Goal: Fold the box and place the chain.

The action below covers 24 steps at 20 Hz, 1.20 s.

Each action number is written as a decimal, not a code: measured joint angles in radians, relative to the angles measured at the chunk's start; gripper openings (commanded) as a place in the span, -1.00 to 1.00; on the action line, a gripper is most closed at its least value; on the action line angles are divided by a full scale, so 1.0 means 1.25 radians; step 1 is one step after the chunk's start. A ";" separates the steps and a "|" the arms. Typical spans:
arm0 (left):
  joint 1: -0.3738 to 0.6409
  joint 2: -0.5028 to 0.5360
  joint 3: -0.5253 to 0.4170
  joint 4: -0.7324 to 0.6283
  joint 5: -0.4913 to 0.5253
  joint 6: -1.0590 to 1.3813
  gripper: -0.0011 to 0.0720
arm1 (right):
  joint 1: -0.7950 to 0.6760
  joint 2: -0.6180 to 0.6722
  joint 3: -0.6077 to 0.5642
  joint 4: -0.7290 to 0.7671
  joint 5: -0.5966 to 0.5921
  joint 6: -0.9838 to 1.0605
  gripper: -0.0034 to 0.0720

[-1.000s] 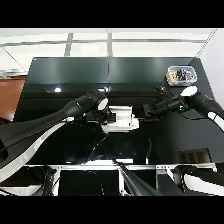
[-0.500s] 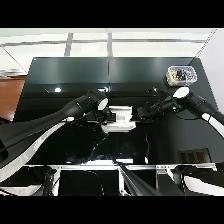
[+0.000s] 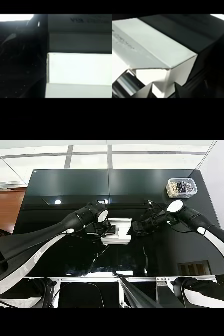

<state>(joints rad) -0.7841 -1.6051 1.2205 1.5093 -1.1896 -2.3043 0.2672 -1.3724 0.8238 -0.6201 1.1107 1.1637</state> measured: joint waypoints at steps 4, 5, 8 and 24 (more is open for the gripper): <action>0.000 0.000 0.000 -0.001 0.000 0.000 -0.90 | 0.060 0.000 0.031 -0.107 -0.038 0.099 -0.12; 0.000 0.000 0.000 -0.003 0.000 -0.001 -0.90 | 0.076 0.000 0.043 -0.139 -0.042 0.128 -0.12; 0.000 0.000 0.000 -0.005 0.003 -0.002 -0.90 | 0.120 0.000 0.082 -0.239 -0.058 0.225 -0.12; -0.001 0.000 0.000 -0.004 0.001 0.000 -0.90 | 0.348 -0.091 0.221 -0.686 0.001 0.749 -0.31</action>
<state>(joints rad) -0.7849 -1.6051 1.2205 1.5047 -1.1885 -2.3039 0.7017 -1.4857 1.1000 -1.4773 1.1114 2.1002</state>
